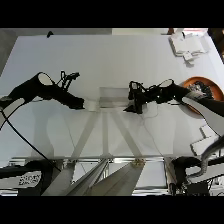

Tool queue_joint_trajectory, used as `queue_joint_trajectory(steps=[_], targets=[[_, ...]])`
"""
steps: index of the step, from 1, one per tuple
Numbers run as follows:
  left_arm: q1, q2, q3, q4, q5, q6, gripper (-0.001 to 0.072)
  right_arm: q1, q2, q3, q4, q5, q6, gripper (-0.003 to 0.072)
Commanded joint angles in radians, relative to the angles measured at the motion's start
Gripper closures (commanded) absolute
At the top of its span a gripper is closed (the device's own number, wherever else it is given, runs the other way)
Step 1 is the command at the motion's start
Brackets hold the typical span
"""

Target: Fold the box and place the chain.

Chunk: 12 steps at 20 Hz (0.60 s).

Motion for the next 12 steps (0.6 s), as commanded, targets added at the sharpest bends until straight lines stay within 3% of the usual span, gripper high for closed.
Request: queue_joint_trajectory(steps=[1,10,11,12], targets=[[-0.013,-0.001,-0.045,-0.162,0.057,0.058,0.0697,0.000,0.000,0.000,0.000,0.000,0.000,0.0166],[-0.013,-0.001,-0.045,-0.284,0.057,0.104,0.0685,0.000,0.000,0.000,0.000,0.000,0.000,0.0166],[-0.013,-0.001,-0.045,-0.302,0.058,0.124,0.0647,0.000,0.000,0.000,0.000,0.000,0.000,0.0166],[-0.013,-0.001,-0.045,-0.319,0.065,0.124,0.0566,0.000,0.000,0.000,0.000,0.000,0.000,0.0166]])
